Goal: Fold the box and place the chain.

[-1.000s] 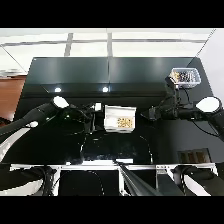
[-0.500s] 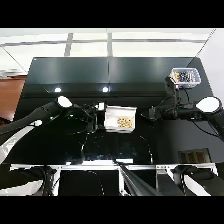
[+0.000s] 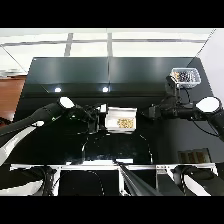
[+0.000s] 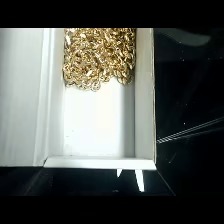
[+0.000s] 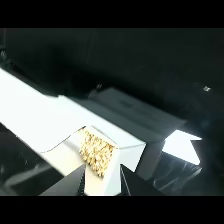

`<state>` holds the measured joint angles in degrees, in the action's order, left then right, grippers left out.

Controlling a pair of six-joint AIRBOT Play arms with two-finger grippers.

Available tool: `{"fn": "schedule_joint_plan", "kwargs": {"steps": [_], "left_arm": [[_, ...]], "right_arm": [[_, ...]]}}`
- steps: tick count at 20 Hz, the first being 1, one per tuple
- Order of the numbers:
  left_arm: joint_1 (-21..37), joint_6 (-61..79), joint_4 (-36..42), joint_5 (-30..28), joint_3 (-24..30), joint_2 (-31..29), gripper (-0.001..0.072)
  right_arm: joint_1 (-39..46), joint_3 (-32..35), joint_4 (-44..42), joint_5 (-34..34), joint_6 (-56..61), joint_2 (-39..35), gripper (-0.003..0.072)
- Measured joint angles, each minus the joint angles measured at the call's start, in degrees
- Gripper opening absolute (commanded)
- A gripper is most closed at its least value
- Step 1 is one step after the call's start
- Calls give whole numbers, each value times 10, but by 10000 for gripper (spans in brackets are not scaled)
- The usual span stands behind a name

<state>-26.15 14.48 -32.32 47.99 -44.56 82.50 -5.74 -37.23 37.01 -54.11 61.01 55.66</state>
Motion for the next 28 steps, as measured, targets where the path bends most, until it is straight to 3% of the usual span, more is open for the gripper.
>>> {"fn": "schedule_joint_plan", "kwargs": {"steps": [3, 5, 11, 15, 20, 24, 28], "left_arm": [[-1, -28, 2, -12, 0, 0, 370], [-2, -38, 2, -18, 0, 0, 371], [-3, -48, 2, -26, 0, -1, 371], [-3, -48, 0, -28, 0, 0, 371], [-3, -45, 0, -29, 0, -1, 371], [-3, -43, 0, -29, 0, 0, 371], [-3, -43, 0, -29, 0, 0, 371]], "right_arm": [[-2, 0, -29, 75, 0, 1, 283], [-11, -5, -58, 130, 0, 7, 667], [-80, -37, -85, 190, -19, 56, 666], [-110, -43, -6, 168, -43, 75, 666], [-120, -53, 56, 50, -239, 82, 666], [-123, -57, 64, 16, -405, 83, 666], [-125, -58, 65, 17, -494, 88, 665]]}}
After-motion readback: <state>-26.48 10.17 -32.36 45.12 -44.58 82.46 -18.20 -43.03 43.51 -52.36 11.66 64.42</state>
